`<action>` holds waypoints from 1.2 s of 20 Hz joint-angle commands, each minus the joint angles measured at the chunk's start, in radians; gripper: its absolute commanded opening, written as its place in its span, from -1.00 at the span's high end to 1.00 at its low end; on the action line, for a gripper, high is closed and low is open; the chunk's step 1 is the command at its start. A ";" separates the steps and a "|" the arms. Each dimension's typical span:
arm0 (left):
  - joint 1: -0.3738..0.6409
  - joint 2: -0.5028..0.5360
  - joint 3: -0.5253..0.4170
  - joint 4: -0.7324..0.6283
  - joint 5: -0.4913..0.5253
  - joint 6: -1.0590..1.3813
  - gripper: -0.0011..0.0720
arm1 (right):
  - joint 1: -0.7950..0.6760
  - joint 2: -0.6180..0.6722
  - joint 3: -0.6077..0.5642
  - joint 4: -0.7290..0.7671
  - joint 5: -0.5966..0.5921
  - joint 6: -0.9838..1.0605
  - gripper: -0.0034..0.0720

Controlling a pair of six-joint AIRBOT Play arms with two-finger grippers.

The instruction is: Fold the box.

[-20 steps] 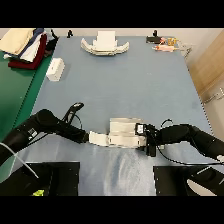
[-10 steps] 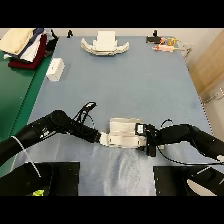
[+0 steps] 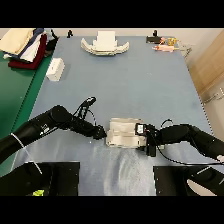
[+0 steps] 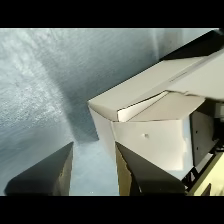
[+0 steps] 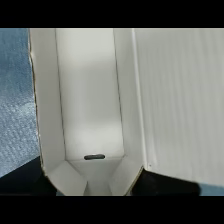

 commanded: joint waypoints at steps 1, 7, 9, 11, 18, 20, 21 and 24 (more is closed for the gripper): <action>-0.001 -0.001 0.026 -0.078 -0.005 -0.014 -0.13 | 0.000 -0.001 0.000 0.000 0.000 0.000 -0.65; -0.026 -0.016 0.026 -0.146 0.030 -0.014 -0.13 | 0.000 -0.001 0.000 0.000 0.000 0.000 -0.65; -0.063 -0.035 0.026 -0.113 0.055 -0.099 -0.13 | 0.000 -0.001 0.000 0.000 0.000 0.000 -0.65; -0.129 -0.045 0.032 -0.021 0.107 -0.234 -0.13 | 0.000 -0.001 0.000 0.000 0.000 0.000 -0.65; -0.357 -0.106 0.150 0.433 0.135 -0.802 -0.13 | 0.000 -0.001 0.000 0.000 0.000 0.000 -0.65; -0.401 -0.155 0.202 0.547 0.080 -0.938 -0.13 | 0.000 -0.001 0.000 0.000 0.000 0.000 -0.65; -0.421 -0.182 0.230 0.597 0.048 -0.995 -0.13 | 0.000 -0.001 0.000 0.000 0.000 0.000 -0.65; -0.478 -0.267 0.314 0.732 -0.051 -1.160 -0.13 | 0.000 -0.001 0.000 0.000 0.000 0.000 -0.65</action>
